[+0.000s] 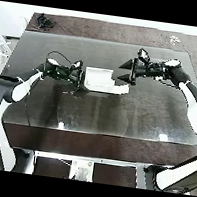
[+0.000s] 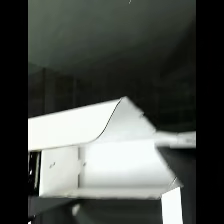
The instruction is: Fold the box and place the chain.
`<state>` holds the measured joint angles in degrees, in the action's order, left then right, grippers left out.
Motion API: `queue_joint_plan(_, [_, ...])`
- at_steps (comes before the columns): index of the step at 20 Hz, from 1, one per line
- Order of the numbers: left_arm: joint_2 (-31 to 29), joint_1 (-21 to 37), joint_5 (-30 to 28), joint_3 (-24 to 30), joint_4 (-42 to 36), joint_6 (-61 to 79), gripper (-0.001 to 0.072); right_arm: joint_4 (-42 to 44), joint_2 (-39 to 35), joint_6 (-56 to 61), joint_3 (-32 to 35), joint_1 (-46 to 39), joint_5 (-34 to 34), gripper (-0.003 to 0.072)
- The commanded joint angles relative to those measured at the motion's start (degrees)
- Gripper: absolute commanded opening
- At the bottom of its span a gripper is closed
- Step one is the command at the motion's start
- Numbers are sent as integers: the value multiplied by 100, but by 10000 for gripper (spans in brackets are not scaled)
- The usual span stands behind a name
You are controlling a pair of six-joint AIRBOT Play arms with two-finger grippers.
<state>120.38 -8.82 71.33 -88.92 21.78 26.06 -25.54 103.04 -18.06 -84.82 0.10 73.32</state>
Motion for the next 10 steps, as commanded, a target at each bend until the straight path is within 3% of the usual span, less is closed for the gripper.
queue_joint_plan(1, [2,2,-31,0,57,-7,38,144,-33,160,7,50,826,9])
queue_joint_plan(6, [2,2,20,0,55,-13,39,155,-20,612,107,317,737,8])
queue_joint_plan(10, [2,2,22,0,70,-31,39,153,-20,608,105,636,-498,8])
